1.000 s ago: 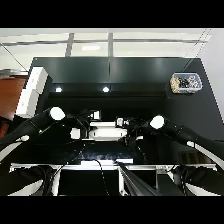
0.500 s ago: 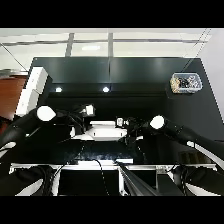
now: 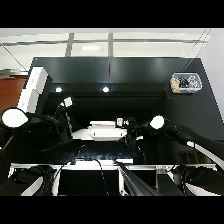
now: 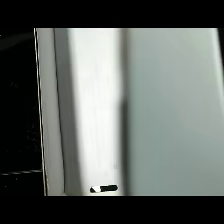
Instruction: Fold the box and place the chain.
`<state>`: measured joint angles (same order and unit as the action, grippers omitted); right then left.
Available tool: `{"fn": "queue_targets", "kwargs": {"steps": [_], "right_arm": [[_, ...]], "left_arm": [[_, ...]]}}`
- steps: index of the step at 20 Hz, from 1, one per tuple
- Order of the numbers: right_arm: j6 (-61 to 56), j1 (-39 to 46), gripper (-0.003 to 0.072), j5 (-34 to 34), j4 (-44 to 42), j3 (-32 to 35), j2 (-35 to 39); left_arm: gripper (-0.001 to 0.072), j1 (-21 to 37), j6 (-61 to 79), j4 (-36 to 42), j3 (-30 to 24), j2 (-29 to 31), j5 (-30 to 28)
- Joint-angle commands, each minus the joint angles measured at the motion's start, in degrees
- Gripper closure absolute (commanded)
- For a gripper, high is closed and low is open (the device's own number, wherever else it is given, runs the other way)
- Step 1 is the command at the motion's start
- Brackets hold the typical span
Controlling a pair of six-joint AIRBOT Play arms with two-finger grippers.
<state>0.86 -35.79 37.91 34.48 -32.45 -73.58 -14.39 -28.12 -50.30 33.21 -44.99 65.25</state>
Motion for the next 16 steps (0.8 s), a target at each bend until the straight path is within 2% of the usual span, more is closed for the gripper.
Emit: {"fn": "queue_targets", "kwargs": {"steps": [1, 3, 6, 12, 14, 16], "right_arm": [[0.0, 0.0, 0.0280, 0.0, 0.0, 0.0, 0.0], [0.0, 0.0, 0.0280, 0.0, 0.0, 0.0, 0.0], [0.0, 0.0, 0.0280, 0.0, 0.0, 0.0, 0.0], [0.0, 0.0, 0.0280, 0.0, 0.0, 0.0, 0.0], [0.0, 0.0, 0.0279, 0.0, 0.0, 0.0, 0.0], [0.0, 0.0, 0.0280, 0.0, 0.0, 0.0, 0.0]], "left_arm": [[0.0681, -0.9, -5.5, 10.7, -2.8, 1.2, 2.7], [0.0681, -2.3, -5.3, 16.8, -5.9, 1.2, -8.6], [0.0680, -4.6, -5.3, 18.5, -9.2, 0.1, -23.5], [0.0680, -9.9, -5.3, 19.3, -9.4, -8.1, -40.0], [0.0680, -11.5, -5.3, 19.3, -9.4, -11.1, -43.1], [0.0680, -12.2, -5.3, 19.3, -9.4, -12.9, -42.9]]}}
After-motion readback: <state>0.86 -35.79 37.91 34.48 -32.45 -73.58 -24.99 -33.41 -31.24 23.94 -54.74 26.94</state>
